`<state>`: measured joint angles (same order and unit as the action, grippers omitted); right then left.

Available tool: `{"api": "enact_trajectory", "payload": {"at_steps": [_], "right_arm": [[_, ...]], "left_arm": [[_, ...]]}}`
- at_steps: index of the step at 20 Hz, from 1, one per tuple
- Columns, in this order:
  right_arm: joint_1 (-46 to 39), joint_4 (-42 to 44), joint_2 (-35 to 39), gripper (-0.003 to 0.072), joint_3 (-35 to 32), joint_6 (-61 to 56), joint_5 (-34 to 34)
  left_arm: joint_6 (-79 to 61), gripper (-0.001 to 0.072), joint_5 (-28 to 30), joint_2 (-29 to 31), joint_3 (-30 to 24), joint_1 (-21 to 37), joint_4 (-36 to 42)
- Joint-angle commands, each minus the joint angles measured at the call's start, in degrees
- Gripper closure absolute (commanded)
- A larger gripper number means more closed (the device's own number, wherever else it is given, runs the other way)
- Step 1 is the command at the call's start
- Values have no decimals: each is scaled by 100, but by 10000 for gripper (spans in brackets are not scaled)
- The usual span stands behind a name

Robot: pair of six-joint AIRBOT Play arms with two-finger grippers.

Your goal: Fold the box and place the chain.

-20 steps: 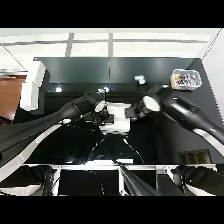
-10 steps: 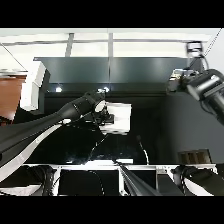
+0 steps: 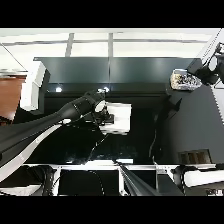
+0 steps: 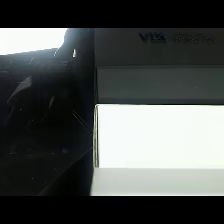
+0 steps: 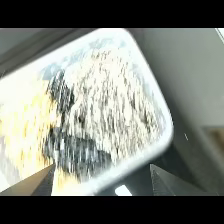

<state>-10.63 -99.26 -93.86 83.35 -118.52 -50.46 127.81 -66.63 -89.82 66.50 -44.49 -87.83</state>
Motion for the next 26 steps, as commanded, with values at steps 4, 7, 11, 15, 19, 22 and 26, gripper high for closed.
{"api": "enact_trajectory", "payload": {"at_steps": [4,7,11,15,19,22,26], "right_arm": [[-319,479,-1668,89,1779,155,-544],[-321,472,-1987,89,1976,153,-498],[-348,474,-2155,204,1982,168,-520],[-343,476,-2111,628,2422,426,-1060],[-343,487,-1740,667,3123,1285,-1808],[-343,605,-1143,667,3298,1775,-1915],[-343,669,-293,668,3300,2155,-1731]], "left_arm": [[-4,681,11,-4,-2,0,2],[-4,681,13,-7,-2,0,2],[-4,681,11,-7,-2,0,2],[-4,681,11,-7,-2,0,2],[-4,681,15,-7,-2,0,2],[-4,681,13,-7,-2,0,2],[-4,681,11,-7,-2,0,4]]}}
